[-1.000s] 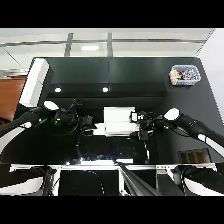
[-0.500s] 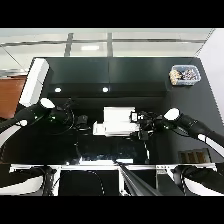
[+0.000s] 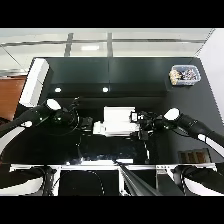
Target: Fold the box and place the chain.
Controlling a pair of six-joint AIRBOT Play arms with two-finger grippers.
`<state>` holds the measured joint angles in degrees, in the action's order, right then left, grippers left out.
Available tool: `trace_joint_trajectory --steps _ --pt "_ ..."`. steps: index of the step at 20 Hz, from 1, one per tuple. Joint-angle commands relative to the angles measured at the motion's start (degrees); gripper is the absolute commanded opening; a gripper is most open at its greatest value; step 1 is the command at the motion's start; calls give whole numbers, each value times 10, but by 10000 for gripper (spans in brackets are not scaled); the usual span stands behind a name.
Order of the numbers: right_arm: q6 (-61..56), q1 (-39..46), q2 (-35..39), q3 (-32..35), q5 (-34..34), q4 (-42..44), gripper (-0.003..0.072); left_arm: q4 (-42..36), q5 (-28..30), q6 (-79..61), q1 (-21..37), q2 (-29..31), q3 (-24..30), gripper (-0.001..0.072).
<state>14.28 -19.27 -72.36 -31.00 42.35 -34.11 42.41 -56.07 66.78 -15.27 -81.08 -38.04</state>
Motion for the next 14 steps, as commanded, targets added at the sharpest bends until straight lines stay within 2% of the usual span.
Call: trace_joint_trajectory --steps 1,4,11,13,14 --pt "0 0 0 0 0 0 415 -61 0 -77 -1 0 0 33" --pt "0 0 0 0 0 0 415 -136 -14 -151 -1 0 0 33" --pt "0 0 0 0 0 0 416 -158 -42 -154 -2 0 0 46" --pt "0 0 0 0 0 0 415 -157 -44 -156 -1 0 0 377" --pt "0 0 0 0 0 0 416 -157 -43 -156 -1 0 -1 509"
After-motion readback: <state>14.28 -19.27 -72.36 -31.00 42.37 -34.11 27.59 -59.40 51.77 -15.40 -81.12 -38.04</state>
